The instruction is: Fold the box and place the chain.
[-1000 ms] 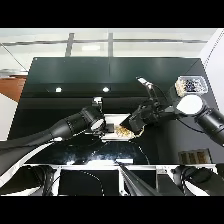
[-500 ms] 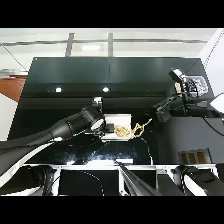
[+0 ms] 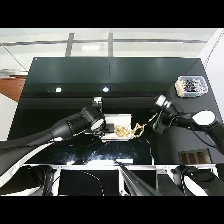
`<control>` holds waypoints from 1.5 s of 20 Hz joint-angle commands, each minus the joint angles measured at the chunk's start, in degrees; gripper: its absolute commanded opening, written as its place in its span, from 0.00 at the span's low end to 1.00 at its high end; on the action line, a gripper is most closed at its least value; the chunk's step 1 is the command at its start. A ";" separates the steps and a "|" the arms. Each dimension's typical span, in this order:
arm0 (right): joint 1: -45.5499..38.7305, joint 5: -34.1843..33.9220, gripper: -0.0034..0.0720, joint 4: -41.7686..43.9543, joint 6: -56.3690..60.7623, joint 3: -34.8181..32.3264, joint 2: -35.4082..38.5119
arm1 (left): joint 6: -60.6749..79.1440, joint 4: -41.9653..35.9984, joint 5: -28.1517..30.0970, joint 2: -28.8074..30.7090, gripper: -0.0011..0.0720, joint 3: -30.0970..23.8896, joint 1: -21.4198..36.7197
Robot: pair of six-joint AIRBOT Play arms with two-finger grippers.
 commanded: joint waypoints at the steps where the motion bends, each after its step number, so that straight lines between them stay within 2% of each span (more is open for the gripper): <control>1: 5.84 -0.04 0.94 -1.64 -12.59 -1.51 -4.46 | 0.02 0.02 0.13 0.02 0.05 0.00 0.04; 10: 7.85 -2.16 0.94 -1.62 -18.84 -1.51 -10.82 | 0.02 0.02 0.04 0.02 0.05 0.00 0.04; 14: 7.82 -7.61 0.94 0.57 -18.78 -1.51 -10.84 | 0.02 0.02 0.09 0.02 0.05 0.00 0.04; 18: 7.63 -7.91 0.94 2.32 -16.72 -1.51 -10.86 | 0.02 0.02 0.11 0.02 0.05 0.00 0.04; 19: 7.58 -8.09 0.85 2.27 -14.86 -1.51 -10.86 | 0.02 0.02 0.11 0.02 0.05 0.00 0.04; 20: 7.58 -8.46 0.80 2.29 -12.96 -1.51 -10.86 | 0.00 0.02 0.11 0.02 0.05 0.00 0.04; 26: 7.58 -8.90 0.80 2.29 -9.68 -1.51 -10.86 | 0.00 0.02 0.13 0.02 0.05 0.00 0.04; 30: 7.58 -6.32 0.80 2.29 -8.44 -1.44 -10.23 | 0.02 0.02 -0.13 0.02 0.05 0.00 0.04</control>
